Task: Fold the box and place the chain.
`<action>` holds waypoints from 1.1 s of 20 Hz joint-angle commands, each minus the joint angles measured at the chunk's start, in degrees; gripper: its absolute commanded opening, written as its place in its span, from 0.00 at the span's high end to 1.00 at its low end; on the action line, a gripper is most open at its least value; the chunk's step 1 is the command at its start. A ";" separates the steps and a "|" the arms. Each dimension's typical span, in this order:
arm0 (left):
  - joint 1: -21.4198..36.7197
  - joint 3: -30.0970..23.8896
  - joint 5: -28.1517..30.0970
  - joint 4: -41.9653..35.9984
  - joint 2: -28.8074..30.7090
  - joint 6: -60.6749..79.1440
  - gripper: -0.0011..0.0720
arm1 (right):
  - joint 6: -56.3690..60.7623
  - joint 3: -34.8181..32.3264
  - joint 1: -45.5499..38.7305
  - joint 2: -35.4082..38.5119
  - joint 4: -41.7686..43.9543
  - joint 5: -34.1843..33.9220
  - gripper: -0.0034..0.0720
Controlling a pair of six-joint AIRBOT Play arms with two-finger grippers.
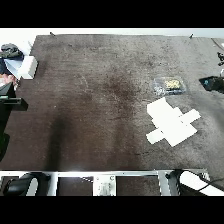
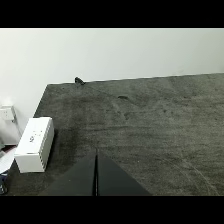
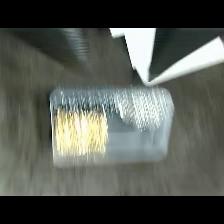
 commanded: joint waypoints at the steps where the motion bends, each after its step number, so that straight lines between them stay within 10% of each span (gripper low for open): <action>1: -0.02 0.04 0.00 0.02 0.00 0.02 0.97 | 5.40 9.22 -2.95 -9.62 -16.63 14.97 0.28; 9: -0.02 0.04 0.00 0.02 0.00 0.02 0.97 | 4.24 12.37 -2.93 -16.85 -30.86 18.73 0.29; 22: -0.02 0.04 0.00 0.02 0.00 0.02 0.97 | -0.35 12.41 -2.58 -26.36 -27.58 22.99 0.33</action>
